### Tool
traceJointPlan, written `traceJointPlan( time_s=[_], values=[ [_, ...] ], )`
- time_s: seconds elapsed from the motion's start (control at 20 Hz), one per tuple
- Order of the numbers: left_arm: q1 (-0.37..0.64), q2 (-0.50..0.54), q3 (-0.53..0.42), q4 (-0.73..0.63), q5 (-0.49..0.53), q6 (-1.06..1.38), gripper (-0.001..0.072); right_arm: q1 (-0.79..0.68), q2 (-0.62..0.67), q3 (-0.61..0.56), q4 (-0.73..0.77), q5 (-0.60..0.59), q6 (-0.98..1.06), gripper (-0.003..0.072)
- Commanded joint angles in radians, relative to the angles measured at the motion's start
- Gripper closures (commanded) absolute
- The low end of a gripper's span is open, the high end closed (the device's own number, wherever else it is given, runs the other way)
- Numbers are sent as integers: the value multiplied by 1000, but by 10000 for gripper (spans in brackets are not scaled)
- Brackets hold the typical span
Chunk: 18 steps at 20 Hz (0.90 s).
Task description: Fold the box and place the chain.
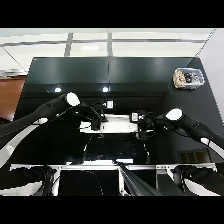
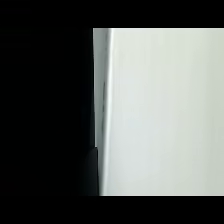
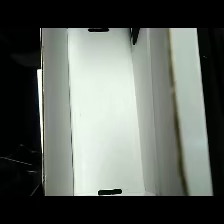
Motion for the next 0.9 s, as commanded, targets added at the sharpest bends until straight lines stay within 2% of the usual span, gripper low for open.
traceJointPlan(
  time_s=[0.0,0.35,0.85],
  values=[
    [0,1,0,-1,-15,-1,686,4,-8,0,-2,-12,0,-23],
    [0,1,0,-1,-14,-1,686,-6,-10,-1,-28,-58,18,-23],
    [0,1,0,0,-11,-1,686,-20,-46,-1,-26,-35,9,-23]
  ],
)
